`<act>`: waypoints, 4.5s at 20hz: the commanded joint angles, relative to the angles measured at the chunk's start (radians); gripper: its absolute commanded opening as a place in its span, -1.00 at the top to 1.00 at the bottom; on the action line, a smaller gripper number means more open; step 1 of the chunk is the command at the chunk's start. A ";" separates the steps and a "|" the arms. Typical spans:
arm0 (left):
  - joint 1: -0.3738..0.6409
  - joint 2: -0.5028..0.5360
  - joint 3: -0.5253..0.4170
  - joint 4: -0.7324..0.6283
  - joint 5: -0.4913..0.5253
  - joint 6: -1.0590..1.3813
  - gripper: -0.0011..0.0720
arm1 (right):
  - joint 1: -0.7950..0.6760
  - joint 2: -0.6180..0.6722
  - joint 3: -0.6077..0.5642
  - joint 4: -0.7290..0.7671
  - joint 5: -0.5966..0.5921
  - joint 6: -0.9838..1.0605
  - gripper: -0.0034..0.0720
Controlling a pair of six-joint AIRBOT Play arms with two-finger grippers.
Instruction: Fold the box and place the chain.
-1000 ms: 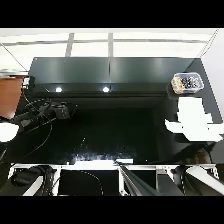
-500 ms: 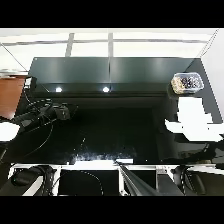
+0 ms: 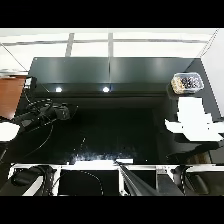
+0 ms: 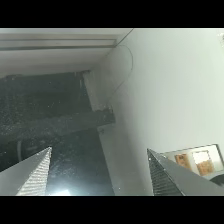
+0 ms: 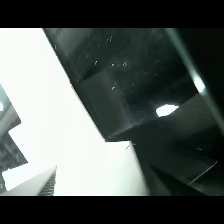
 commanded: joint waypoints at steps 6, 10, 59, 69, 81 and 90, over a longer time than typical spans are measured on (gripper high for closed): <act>-0.001 -0.001 0.000 0.000 0.001 0.000 -0.98 | 0.041 -0.002 0.000 -0.078 0.053 0.004 0.14; -0.001 -0.001 0.000 0.000 0.000 0.000 -0.98 | 0.054 0.016 -0.019 -0.072 0.056 -0.027 0.75; -0.047 -0.795 0.010 -0.747 -0.608 0.935 -0.31 | 1.416 0.797 -0.761 0.233 -0.577 -0.200 0.78; -0.048 -0.794 0.051 -0.681 -0.669 0.946 0.89 | 1.360 0.807 -0.708 0.173 -0.507 -0.186 -0.95; -0.296 -0.575 0.256 -0.053 -0.220 1.087 0.89 | 1.221 0.883 -0.583 0.018 -0.400 -0.312 -0.98; -0.309 -0.618 0.248 -0.069 -0.118 1.214 0.89 | 1.421 0.883 -0.785 0.019 -0.644 -0.667 -0.98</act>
